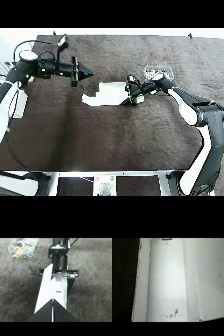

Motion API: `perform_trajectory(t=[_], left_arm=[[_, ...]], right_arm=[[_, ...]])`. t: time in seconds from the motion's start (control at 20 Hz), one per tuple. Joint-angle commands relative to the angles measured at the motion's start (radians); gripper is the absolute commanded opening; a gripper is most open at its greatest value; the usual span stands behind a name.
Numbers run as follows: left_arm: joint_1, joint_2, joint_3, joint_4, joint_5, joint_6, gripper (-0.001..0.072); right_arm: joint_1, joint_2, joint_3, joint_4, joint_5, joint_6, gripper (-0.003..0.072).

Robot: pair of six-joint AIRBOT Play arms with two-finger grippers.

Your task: Fold the box and place the chain.

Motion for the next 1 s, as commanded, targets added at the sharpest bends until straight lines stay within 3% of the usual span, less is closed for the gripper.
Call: perform_trajectory(t=[0.0,0.2,0.25,0.35,0.4,0.6,0.75,0.95], left_arm=[[-0.087,0.111,-0.135,0.06,0.181,0.039,0.0013],[-0.197,0.111,-0.243,0.069,0.335,0.039,0.0014],[-0.211,0.104,-0.261,0.068,0.342,0.037,0.0015],[-0.215,0.069,-0.266,0.065,0.239,0.003,0.0015],[-0.215,0.048,-0.267,0.072,0.237,-0.017,0.0016],[-0.215,-0.02,-0.263,0.068,0.446,0.004,0.0017],[-0.215,-0.069,-0.206,0.07,0.514,0.003,0.0017],[-0.204,-0.142,-0.065,0.073,0.547,-0.006,0.0017]], right_arm=[[0.0,0.0,0.001,0.0,0.0,0.0,0.0556],[0.0,0.0,0.001,0.0,0.0,0.0,0.0556],[0.0,0.0,0.001,0.0,0.0,0.0,0.0556],[0.0,0.0,0.001,0.0,0.0,0.0,0.0556],[0.0,0.0,0.001,0.0,0.0,0.0,0.0556],[0.0,0.0,0.001,0.0,0.0,0.0,0.0556],[0.0,0.0,0.001,0.0,0.0,0.0,0.0556],[0.0,0.0,0.001,0.0,0.001,0.0,0.0556]])
